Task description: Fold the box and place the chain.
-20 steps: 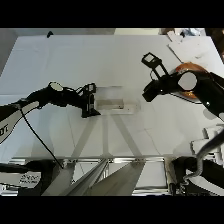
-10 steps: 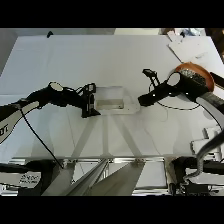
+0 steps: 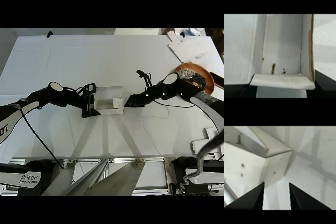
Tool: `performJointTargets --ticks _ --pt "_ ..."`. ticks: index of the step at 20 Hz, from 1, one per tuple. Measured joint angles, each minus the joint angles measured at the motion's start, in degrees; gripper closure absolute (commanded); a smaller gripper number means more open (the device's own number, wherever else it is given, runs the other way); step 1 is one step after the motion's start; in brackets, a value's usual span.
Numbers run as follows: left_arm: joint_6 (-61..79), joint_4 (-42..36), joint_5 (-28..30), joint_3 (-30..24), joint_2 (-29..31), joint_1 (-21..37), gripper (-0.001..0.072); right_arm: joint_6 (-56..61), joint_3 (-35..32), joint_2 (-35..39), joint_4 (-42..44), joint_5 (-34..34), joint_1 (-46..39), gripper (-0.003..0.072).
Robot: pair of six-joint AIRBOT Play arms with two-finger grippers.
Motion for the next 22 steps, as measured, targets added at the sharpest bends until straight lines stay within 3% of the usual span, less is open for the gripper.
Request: performJointTargets --ticks 5,6,7,8,14,22 --pt "0.00 0.00 0.00 0.00 0.00 0.00 0.0557 -0.59 0.00 0.85 2.84 0.66 0.48 0.0339" --pt "0.00 0.00 0.00 0.00 0.00 0.00 0.0557 -0.61 0.00 0.92 3.10 0.57 0.85 0.0268" --pt "0.00 0.00 0.00 0.00 0.00 0.00 0.0557 -0.68 0.00 0.98 3.34 0.09 1.31 0.0148" --pt "0.00 0.00 0.00 0.00 0.00 0.00 0.0557 -0.76 0.00 1.01 3.41 -0.50 1.84 0.0137" --pt "0.00 0.00 0.00 0.00 0.00 0.00 0.0557 0.33 0.00 1.05 3.10 -4.90 4.74 0.0193" --pt "0.00 0.02 0.04 0.00 0.00 0.00 0.0557 11.65 0.00 1.11 -4.83 -13.20 8.63 0.0193"
